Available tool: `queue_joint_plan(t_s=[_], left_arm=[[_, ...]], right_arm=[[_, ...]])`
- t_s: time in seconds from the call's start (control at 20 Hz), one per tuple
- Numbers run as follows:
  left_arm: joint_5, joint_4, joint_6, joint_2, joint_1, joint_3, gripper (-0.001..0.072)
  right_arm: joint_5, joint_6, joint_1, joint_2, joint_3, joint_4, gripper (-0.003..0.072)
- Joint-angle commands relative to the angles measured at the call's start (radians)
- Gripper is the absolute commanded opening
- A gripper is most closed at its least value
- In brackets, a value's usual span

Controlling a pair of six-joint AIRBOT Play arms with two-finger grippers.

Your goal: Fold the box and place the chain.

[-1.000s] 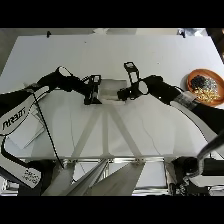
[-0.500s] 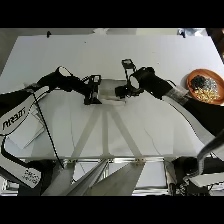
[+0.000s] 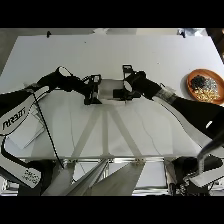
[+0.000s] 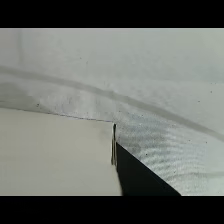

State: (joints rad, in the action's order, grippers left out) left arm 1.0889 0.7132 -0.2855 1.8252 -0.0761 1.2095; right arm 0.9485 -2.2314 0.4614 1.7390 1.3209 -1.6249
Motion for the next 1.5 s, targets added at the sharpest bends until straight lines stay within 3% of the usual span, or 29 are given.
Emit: queue_joint_plan(t_s=[0.0,0.05,0.2,0.45,0.75,0.9,1.05,1.2,1.3,1.4,1.45], left_arm=[[0.000,0.001,-0.003,0.000,0.000,0.000,0.0323],[0.000,0.001,-0.003,0.000,0.000,0.000,0.0323],[0.000,0.002,-0.003,0.000,0.000,0.000,0.0323],[0.000,0.001,-0.003,0.000,0.000,0.000,0.0323],[0.000,0.001,-0.003,0.000,0.000,0.000,0.0323],[0.000,0.001,-0.003,0.000,0.000,0.000,0.0323],[0.000,0.001,-0.003,0.000,0.000,0.000,0.0323],[0.000,0.001,-0.003,0.000,0.000,0.000,0.0323],[0.000,0.001,-0.003,0.000,0.000,0.000,0.0323],[0.000,0.001,-0.003,0.000,0.000,0.000,0.0323],[0.000,0.001,-0.003,0.000,0.000,0.000,0.0323]], right_arm=[[-0.026,-0.068,0.006,0.015,0.001,-0.018,0.0025],[-0.028,-0.068,0.006,0.015,0.002,-0.019,0.0060],[-0.026,-0.063,0.006,0.003,0.005,-0.023,0.0327],[-0.002,0.027,0.006,-0.126,0.007,-0.080,0.0337],[0.226,0.179,-0.112,-0.341,0.007,-0.256,0.0339],[0.311,0.333,-0.272,-0.406,0.007,-0.355,0.0339],[0.340,0.455,-0.496,-0.413,0.006,-0.354,0.0339],[0.253,0.512,-0.727,-0.410,0.006,-0.311,0.0339],[0.187,0.589,-0.874,-0.382,0.006,-0.190,0.0347],[0.149,0.666,-0.985,-0.321,0.006,-0.090,0.0439],[0.130,0.687,-1.025,-0.284,0.006,-0.082,0.0439]])
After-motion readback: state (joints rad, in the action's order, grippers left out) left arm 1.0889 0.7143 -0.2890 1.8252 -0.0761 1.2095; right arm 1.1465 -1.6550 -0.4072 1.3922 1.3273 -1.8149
